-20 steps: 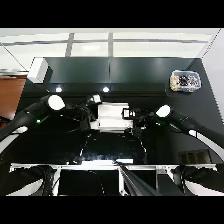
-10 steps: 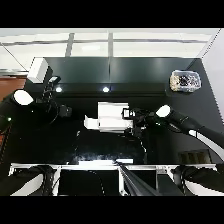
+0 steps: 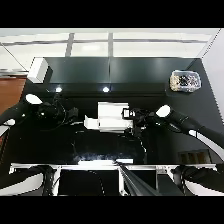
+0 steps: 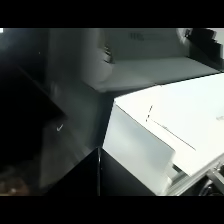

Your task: Fold the box and place the chain.

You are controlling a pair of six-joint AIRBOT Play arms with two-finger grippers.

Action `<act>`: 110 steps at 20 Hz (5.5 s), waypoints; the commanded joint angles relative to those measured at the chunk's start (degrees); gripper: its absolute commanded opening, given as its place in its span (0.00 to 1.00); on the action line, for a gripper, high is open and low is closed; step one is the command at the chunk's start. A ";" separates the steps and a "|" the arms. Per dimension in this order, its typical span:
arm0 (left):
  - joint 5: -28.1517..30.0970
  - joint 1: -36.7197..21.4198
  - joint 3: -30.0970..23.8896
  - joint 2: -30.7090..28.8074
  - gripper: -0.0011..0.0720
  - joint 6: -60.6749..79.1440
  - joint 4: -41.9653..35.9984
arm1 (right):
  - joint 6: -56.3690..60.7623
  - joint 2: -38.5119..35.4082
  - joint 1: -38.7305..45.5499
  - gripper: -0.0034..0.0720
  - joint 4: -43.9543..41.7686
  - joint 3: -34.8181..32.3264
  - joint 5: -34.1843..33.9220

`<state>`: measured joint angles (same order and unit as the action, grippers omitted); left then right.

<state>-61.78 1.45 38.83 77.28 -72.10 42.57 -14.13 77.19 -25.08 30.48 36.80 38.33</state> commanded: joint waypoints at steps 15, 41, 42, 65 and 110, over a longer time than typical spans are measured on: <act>-3.15 4.44 3.52 6.91 0.70 15.10 -10.21 | 0.00 0.00 -0.02 0.27 0.00 0.02 0.02; -8.50 17.53 18.34 6.91 0.65 -7.76 9.60 | -0.02 0.00 -0.02 0.27 0.00 0.02 0.00; -8.07 18.58 19.02 6.91 0.65 -9.57 11.56 | 0.00 0.00 -0.04 0.27 0.00 0.02 0.00; -9.20 25.59 24.61 6.88 0.65 -21.46 17.97 | -0.02 0.00 -0.02 0.27 0.02 0.02 -0.02; -7.43 37.55 27.06 7.08 0.65 -47.34 39.34 | 0.00 0.00 -0.02 0.27 0.00 0.02 -0.13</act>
<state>-69.19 37.71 65.84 84.23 -115.68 78.11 -14.15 77.19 -25.08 30.48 36.80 38.22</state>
